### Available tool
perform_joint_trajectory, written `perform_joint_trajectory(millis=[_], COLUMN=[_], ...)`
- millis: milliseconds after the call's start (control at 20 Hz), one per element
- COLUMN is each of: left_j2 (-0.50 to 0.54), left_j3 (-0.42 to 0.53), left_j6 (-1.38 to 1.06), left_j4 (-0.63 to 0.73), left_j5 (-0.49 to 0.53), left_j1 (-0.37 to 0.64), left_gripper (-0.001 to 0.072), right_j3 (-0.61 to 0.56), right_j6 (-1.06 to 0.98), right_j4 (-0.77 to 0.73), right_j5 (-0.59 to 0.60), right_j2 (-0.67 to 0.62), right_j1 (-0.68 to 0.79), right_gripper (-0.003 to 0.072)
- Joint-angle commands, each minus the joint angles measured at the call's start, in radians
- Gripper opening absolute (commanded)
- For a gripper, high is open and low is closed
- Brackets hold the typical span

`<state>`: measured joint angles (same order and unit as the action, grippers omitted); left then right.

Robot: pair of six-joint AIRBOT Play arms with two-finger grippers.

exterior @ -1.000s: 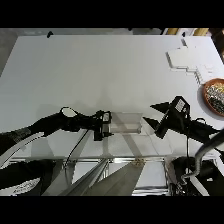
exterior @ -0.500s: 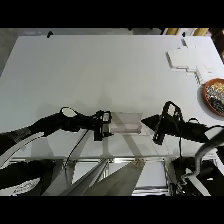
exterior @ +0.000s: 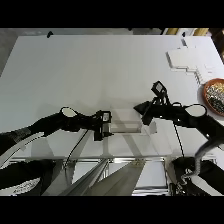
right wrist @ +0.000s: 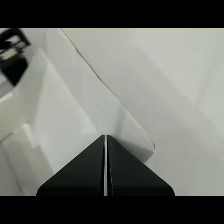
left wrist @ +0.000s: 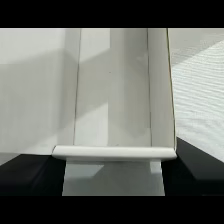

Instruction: Fold the box and place the chain.

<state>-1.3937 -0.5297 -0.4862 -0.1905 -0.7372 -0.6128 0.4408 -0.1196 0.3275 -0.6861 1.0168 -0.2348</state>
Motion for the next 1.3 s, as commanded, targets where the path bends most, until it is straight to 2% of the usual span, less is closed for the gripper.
perform_joint_trajectory(millis=[0, 100, 250, 400, 450, 550, 700, 850, 900, 950, 1050, 1250], left_j2=[0.001, 0.001, 0.001, 0.001, 0.001, 0.001, 0.001, 0.001, 0.001, 0.001, 0.001, 0.001], left_j3=[0.0, 0.0, 0.0, 0.0, 0.0, 0.0, 0.0, 0.0, 0.0, 0.0, 0.0, 0.0], left_j6=[-0.001, -0.001, -0.001, -0.001, -0.001, -0.001, -0.001, -0.001, -0.001, -0.001, -0.001, -0.001], left_j4=[-0.001, -0.001, -0.001, -0.001, 0.0, -0.001, -0.001, -0.001, -0.001, -0.001, -0.001, -0.001], left_j5=[0.0, 0.0, 0.0, 0.0, 0.0, 0.0, 0.0, 0.0, 0.0, 0.0, 0.0, 0.0], left_j1=[0.0, 0.0, 0.0, 0.0, 0.0, 0.0, 0.0, 0.0, 0.0, 0.0, 0.0, 0.0], left_gripper=[0.033, 0.033, 0.033, 0.033, 0.033, 0.033, 0.033, 0.033, 0.033, 0.033, 0.033, 0.033], right_j3=[0.037, 0.037, 0.045, 0.122, 0.153, 0.198, 0.203, 0.203, 0.202, 0.2, 0.181, 0.044], right_j6=[-0.094, -0.158, -0.195, -0.24, -0.261, -0.268, -0.1, 0.052, 0.05, 0.05, 0.051, 0.166], right_j4=[0.108, 0.231, 0.285, 0.354, 0.4, 0.492, 0.623, 0.75, 0.772, 0.77, 0.752, 0.689], right_j5=[0.039, 0.013, -0.032, -0.137, -0.173, -0.252, -0.345, -0.463, -0.477, -0.477, -0.47, -0.335], right_j2=[0.132, 0.136, 0.134, 0.112, 0.088, 0.018, -0.104, -0.138, -0.132, -0.123, -0.106, -0.105], right_j1=[0.0, 0.0, 0.0, 0.0, 0.0, 0.0, 0.0, 0.0, 0.0, 0.0, 0.0, 0.0], right_gripper=[0.0018, 0.0018, 0.0019, 0.0031, 0.0064, 0.0062, 0.0056, 0.0061, 0.0116, 0.0235, 0.0247, 0.0247])
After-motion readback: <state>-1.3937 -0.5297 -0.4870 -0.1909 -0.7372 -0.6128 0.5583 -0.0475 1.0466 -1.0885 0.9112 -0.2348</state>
